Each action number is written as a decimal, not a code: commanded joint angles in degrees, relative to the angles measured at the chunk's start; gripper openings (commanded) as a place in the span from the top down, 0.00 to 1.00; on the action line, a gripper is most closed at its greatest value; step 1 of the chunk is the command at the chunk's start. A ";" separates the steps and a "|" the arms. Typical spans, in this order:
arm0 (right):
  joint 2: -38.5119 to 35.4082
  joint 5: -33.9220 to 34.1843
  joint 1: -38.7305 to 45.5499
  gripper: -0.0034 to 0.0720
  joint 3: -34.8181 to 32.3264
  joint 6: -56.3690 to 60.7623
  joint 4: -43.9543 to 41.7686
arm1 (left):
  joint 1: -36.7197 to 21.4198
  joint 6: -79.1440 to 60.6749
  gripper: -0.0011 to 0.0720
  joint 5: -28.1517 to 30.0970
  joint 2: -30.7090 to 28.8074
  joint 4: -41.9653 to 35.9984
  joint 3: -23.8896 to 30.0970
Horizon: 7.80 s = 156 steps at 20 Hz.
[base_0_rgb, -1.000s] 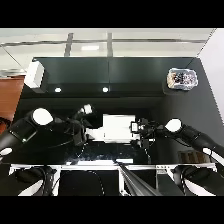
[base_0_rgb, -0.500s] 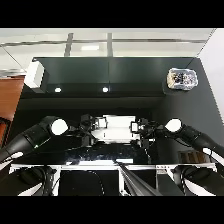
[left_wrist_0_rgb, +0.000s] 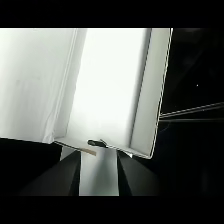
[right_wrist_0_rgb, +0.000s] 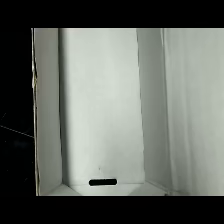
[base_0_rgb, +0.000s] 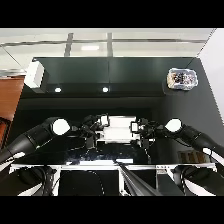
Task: Fold the box and place the chain.
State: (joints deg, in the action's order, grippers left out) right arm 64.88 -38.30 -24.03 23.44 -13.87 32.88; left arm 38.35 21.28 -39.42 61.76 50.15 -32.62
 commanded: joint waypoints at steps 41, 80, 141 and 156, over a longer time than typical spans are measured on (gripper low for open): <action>0.04 -0.02 -0.02 0.79 -0.02 0.02 -0.02 | -38.10 55.43 0.95 -25.33 -3.50 -11.67 8.28; 0.04 -0.02 0.00 0.79 -0.02 0.02 -0.02 | -18.62 34.16 0.22 -19.39 5.42 -29.88 5.18; 0.04 -0.02 0.00 0.79 -0.02 0.02 -0.02 | 0.33 76.98 0.34 -3.08 6.05 6.64 -7.54; 0.04 -0.02 -0.02 0.79 -0.02 0.02 -0.02 | 12.94 104.87 0.35 -20.09 16.83 29.09 -23.56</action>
State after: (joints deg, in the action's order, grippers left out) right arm 64.90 -38.33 -24.03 23.44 -13.85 32.86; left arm 48.88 121.58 -56.47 78.08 76.55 -54.48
